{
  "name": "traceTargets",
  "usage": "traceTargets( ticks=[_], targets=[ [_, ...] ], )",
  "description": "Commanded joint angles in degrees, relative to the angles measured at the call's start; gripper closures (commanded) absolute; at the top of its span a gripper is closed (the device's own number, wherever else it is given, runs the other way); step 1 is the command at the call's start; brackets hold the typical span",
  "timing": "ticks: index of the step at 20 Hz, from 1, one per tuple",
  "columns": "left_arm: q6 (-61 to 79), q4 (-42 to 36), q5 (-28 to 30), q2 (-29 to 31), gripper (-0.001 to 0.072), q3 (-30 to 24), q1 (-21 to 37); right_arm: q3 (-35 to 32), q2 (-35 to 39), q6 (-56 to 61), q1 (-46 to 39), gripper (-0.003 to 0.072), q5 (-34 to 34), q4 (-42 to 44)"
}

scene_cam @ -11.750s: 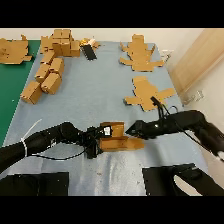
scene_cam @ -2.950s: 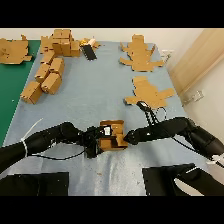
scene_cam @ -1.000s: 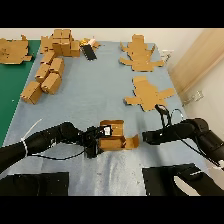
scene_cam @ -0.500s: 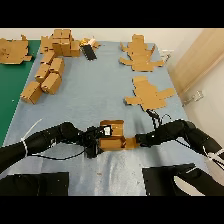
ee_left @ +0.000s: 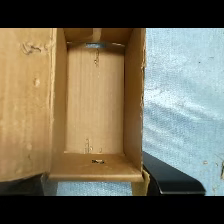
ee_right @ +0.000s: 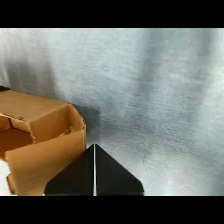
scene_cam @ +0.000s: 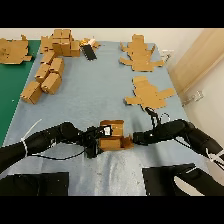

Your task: Fold the box.

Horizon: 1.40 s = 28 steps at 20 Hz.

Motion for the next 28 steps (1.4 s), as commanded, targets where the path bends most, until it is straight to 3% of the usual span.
traceTargets(
  ticks=[1, 10, 12, 18, 20, 23, 28],
  targets=[
    [0.0, 0.0, 0.0, 0.1, 0.0184, 0.0, 0.0, 0.5, 2.8, -0.1, 0.1, 0.0578, 0.0, 1.4],
    [0.0, 0.0, 0.0, 0.0, 0.0185, 0.0, 0.0, 0.5, 3.2, -3.7, 0.1, 0.0577, -0.4, 7.9],
    [0.0, 0.0, 0.0, 0.1, 0.0184, 0.0, 0.0, 0.5, 3.2, -3.9, 0.1, 0.0439, -0.4, 8.7],
    [0.0, 0.0, 0.0, 0.0, 0.0185, 0.0, 0.0, 0.5, 3.1, -5.1, 0.5, 0.0434, -0.4, 9.5],
    [0.0, 0.0, 0.0, 0.0, 0.0184, 0.0, 0.0, 0.5, 2.8, -5.1, 1.9, 0.0336, 0.1, 9.4],
    [0.0, 0.0, 0.0, 0.0, 0.0184, 0.0, 0.0, 0.8, 0.8, -5.0, 4.5, 0.0331, 0.8, 9.0],
    [0.0, 0.0, 0.0, 0.0, 0.0184, 0.0, 0.0, 6.7, -1.6, 7.4, 10.7, 0.0331, 0.1, -2.8]
  ],
)
